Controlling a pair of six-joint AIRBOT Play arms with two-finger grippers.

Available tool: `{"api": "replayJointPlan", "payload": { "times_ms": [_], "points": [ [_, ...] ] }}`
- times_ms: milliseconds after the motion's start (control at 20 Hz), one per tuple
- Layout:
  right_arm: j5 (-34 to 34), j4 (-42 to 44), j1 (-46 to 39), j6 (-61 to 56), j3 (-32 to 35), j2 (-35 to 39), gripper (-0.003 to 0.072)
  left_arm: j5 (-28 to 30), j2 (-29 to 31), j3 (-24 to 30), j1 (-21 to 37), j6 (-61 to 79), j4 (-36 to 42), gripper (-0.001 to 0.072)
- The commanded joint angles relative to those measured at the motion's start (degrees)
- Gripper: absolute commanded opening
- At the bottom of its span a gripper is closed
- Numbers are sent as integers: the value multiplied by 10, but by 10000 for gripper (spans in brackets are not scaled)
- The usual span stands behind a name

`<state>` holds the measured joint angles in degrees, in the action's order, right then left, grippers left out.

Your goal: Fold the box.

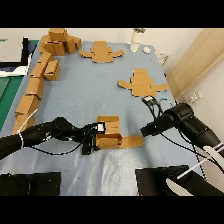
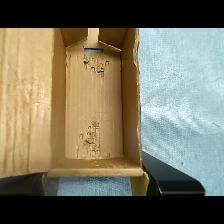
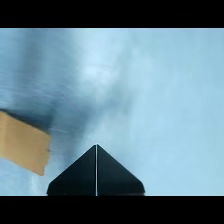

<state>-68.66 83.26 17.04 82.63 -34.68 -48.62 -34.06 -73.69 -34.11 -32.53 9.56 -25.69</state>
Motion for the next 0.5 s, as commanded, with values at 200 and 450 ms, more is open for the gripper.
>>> {"api": "replayJointPlan", "payload": {
  "times_ms": [200,450],
  "points": [
    [64,248,-74,66,86,-67,3,0,0,0,0,0,0,450],
    [67,395,-73,139,87,-36,3,0,0,0,0,0,0,450]
  ]
}}
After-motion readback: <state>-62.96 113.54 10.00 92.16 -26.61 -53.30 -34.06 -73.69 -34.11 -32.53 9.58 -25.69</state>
